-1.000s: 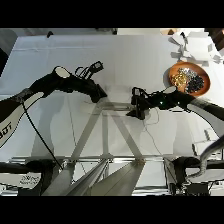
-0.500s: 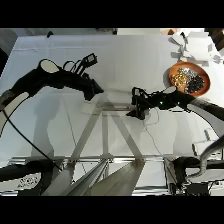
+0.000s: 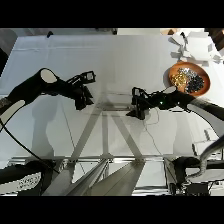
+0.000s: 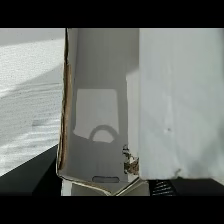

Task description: Fold the box and place the chain.

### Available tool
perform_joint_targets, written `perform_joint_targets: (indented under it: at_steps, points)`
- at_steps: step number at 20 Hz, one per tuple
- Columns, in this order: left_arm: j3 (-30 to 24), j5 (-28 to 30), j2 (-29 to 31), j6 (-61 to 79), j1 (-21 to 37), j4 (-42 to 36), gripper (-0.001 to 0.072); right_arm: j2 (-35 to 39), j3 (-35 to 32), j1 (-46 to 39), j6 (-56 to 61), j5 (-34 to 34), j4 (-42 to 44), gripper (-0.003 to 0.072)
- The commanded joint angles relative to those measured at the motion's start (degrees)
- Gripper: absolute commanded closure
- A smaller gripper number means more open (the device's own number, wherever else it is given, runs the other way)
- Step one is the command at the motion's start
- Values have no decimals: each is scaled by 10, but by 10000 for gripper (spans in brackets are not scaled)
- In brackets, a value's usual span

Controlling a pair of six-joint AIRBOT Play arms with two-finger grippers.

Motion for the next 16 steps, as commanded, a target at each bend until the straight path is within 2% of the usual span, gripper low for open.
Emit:
perform_joint_targets:
  at_steps: [1, 2, 3, 5, 8, 9, 10, 11, 16]
  points:
    - [-29, 37, -19, 110, 1, -58, 240, 0, 0, 0, 0, 0, 0, 282]
    - [-29, 37, -30, 152, 1, -89, 74, 0, 0, 0, 0, 0, 0, 282]
    - [-29, 37, -43, 192, 1, -125, 11, 0, 0, 0, 0, 0, 0, 282]
    - [-29, 25, -68, 249, 1, -163, 9, 0, 0, 0, 0, 0, 0, 282]
    - [-29, -11, -93, 294, 1, -169, 12, 0, 0, 0, 0, 0, 0, 282]
    - [-29, -28, -97, 298, 1, -169, 31, 0, 0, 0, 0, 0, 0, 282]
    - [-29, -42, -98, 299, 1, -166, 110, 0, 0, 0, 0, 0, 0, 282]
    - [-29, -56, -98, 301, 1, -165, 149, 0, 0, 0, 0, 0, 0, 282]
    - [-29, -90, -98, 310, 1, -165, 150, 0, 0, 0, 0, 0, 0, 282]
